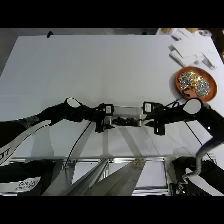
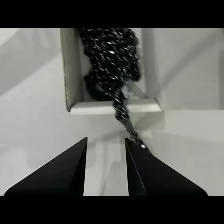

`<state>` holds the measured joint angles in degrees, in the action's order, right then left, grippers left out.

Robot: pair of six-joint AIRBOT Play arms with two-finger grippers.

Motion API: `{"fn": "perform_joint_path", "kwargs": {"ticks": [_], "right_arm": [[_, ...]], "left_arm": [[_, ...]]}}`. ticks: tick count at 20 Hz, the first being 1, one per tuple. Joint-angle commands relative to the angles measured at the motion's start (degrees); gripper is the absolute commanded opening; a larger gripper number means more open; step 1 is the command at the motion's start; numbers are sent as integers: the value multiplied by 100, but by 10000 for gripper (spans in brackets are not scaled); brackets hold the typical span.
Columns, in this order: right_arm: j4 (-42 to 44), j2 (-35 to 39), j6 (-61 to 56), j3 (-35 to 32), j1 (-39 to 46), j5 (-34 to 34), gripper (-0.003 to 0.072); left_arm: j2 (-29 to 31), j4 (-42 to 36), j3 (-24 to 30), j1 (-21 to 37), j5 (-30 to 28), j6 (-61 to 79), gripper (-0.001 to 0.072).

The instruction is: Fold the box and place the chain.

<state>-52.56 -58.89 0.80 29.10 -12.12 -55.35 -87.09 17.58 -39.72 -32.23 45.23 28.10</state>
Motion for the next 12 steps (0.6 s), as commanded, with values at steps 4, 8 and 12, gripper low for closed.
{"fn": "perform_joint_path", "kwargs": {"ticks": [4, 8, 12], "right_arm": [[391, -474, 721, -192, 4, 581, 282], [726, -566, 719, -192, 4, 905, 265], [717, -588, 702, -192, 4, 909, 43]], "left_arm": [[2, 2, 0, 0, 0, 0, 111], [4, 2, -2, 0, -2, 0, 111], [2, 2, 0, 0, -2, 0, 111]]}}
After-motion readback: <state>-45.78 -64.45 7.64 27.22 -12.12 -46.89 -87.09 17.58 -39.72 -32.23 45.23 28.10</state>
